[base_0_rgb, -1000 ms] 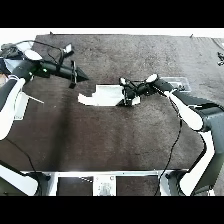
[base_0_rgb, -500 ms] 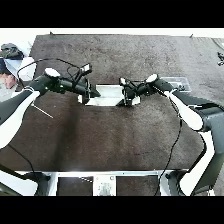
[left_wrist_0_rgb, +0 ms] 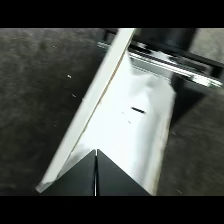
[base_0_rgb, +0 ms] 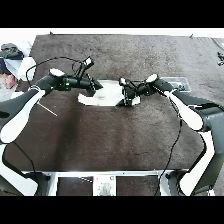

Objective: Fold the box and place the chain.

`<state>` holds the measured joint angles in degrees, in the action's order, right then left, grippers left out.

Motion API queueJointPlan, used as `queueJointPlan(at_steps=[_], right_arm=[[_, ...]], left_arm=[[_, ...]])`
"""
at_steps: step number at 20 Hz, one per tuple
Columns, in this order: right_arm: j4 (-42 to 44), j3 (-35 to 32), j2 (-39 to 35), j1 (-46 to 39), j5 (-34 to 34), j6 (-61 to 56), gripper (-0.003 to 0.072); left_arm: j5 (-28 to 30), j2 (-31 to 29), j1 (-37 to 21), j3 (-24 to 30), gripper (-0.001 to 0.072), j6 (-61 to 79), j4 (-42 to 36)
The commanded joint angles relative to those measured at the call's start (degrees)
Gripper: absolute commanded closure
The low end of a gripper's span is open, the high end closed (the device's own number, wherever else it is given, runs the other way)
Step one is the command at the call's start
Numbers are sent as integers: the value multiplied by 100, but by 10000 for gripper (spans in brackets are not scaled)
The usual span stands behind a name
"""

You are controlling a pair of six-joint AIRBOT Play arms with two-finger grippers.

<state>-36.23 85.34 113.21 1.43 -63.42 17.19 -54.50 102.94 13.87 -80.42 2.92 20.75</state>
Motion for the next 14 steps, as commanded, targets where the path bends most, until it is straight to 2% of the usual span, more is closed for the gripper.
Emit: queueJointPlan(at_steps=[1, 6, 14], right_arm=[[2, 2, -4, 0, 0, 15, 364], [2, 2, -4, 0, 0, 15, 364], [2, 2, -4, 0, 0, 15, 364]], left_arm=[[315, 251, -22, -289, 700, -140, -13], [610, 271, -22, -190, 699, -289, 177], [562, 525, -9, -188, 699, -721, 415]])
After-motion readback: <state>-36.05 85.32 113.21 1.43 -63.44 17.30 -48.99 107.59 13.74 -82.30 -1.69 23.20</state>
